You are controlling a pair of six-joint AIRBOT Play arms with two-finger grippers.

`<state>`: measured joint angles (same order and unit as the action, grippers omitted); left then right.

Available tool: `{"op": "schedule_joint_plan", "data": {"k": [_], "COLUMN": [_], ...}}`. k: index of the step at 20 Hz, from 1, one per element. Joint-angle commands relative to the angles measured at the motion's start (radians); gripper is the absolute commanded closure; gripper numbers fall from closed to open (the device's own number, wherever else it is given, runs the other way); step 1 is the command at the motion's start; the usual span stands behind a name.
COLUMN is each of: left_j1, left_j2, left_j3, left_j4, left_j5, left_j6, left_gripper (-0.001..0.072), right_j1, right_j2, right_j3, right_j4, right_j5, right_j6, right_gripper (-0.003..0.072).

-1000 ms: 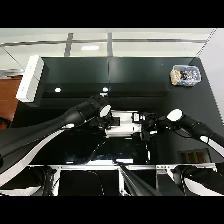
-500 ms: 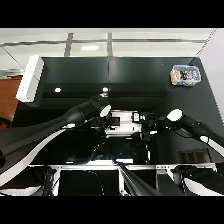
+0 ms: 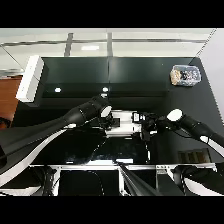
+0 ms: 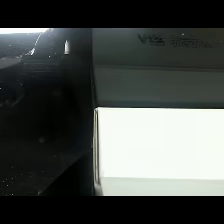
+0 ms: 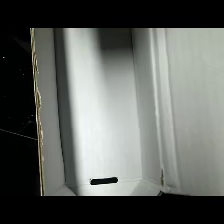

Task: Fold the box and place the chain.

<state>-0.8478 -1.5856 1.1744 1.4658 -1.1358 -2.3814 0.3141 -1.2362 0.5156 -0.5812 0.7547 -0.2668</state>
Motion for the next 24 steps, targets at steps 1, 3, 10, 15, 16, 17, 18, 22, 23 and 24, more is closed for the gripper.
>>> {"op": "schedule_joint_plan", "data": {"k": [1,3,10,15,16,17,18,22,23,24], "left_j1": [0.000,0.000,0.000,0.000,0.000,0.000,0.000,0.000,0.000,0.000], "left_j2": [-0.001,-0.001,-0.001,-0.001,-0.001,-0.001,-0.001,-0.001,-0.001,-0.001], "left_j3": [0.001,0.001,0.001,0.001,0.001,0.001,0.001,0.001,0.001,0.001], "left_j4": [0.001,0.011,0.018,0.018,0.018,0.018,0.017,0.017,0.017,0.017], "left_j5": [0.002,0.002,0.002,0.002,0.002,0.002,0.002,0.002,0.002,0.002], "left_j6": [0.000,-0.001,0.003,0.003,0.003,0.003,0.003,0.002,0.003,0.003], "left_gripper": [0.0683,0.0683,0.0683,0.0682,0.0682,0.0682,0.0682,0.0681,0.0681,0.0681], "right_j1": [0.000,0.000,-0.002,-0.002,-0.002,-0.002,-0.001,0.006,0.006,0.006], "right_j2": [0.000,0.020,0.134,0.134,0.132,0.130,0.127,0.093,0.085,0.079], "right_j3": [0.000,0.000,0.000,0.000,-0.001,-0.001,-0.001,-0.002,-0.002,-0.002], "right_j4": [0.001,-0.024,-0.149,-0.090,-0.051,-0.012,0.019,0.098,0.098,0.098], "right_j5": [0.000,0.011,0.027,0.056,0.055,0.053,0.053,0.049,0.040,0.031], "right_j6": [0.002,0.003,0.031,0.033,0.033,0.033,0.036,0.038,0.044,0.055], "right_gripper": [0.0030,-0.0022,0.0147,0.0563,0.0558,0.0558,0.0557,0.0549,0.0549,0.0549]}}
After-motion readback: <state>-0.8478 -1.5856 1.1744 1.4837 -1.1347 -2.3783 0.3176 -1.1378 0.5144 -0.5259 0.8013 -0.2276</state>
